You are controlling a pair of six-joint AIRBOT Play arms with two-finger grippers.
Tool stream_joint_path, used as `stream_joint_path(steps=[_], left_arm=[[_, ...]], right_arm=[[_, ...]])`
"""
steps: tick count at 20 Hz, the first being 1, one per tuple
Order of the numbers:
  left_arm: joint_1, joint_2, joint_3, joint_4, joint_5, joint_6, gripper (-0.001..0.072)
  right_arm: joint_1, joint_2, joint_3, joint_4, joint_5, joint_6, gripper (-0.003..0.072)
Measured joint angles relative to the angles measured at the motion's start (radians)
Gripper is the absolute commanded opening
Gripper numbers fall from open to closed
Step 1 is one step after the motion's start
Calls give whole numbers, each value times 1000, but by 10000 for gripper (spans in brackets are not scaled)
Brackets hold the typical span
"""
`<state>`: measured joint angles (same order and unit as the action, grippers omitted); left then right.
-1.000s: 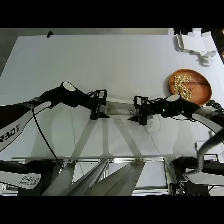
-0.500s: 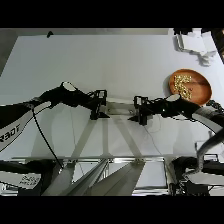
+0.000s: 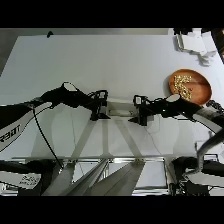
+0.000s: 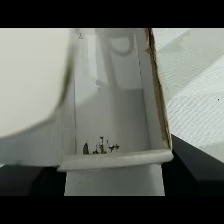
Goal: Fold the box and place the chain.
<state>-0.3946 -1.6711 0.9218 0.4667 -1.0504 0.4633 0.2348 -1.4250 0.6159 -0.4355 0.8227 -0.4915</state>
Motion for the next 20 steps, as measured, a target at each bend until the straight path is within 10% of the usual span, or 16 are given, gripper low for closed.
stream_joint_path(steps=[7, 11, 12, 20], left_arm=[[0, 0, 0, 4, 2, 11, 217], [0, 0, 0, 3, 2, 6, 217], [0, 0, 0, 2, 2, 5, 217], [0, 0, 0, 2, 2, 4, 217]], right_arm=[[0, 209, 1, -335, -41, 326, 610], [0, 327, 1, -519, 36, 500, 49], [-1, 352, 1, -539, 57, 526, 9], [0, 328, 1, -147, 110, 591, 9]])
